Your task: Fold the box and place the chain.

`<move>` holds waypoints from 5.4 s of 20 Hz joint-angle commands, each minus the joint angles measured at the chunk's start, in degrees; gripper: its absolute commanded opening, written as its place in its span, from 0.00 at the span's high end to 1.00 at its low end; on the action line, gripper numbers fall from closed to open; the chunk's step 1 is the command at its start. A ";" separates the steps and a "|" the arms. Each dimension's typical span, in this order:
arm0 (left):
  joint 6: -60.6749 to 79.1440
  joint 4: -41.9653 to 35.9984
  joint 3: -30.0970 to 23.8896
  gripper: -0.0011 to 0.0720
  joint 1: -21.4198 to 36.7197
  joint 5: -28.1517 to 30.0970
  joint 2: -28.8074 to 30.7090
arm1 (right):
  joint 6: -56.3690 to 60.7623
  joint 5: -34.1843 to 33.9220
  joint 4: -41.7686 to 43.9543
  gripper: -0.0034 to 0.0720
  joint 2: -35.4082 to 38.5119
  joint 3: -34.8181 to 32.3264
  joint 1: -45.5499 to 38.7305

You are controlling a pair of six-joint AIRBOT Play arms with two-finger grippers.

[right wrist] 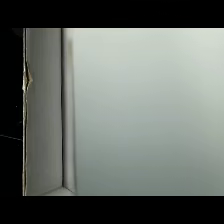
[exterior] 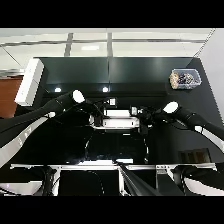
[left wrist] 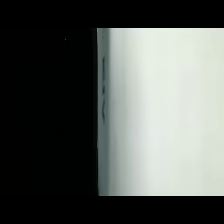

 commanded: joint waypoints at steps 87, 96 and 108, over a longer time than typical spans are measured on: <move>0.63 -15.47 -11.93 0.77 0.70 1.99 10.69 | 0.15 0.13 -0.09 0.63 -0.04 0.00 -0.02; 1.62 -17.11 -11.93 0.91 0.52 2.01 8.81 | 0.15 0.13 -0.11 0.63 -0.04 0.02 -0.02; -9.51 -8.52 -9.38 0.95 2.08 -0.76 11.54 | 0.15 0.13 -0.11 0.63 -0.04 0.02 -0.02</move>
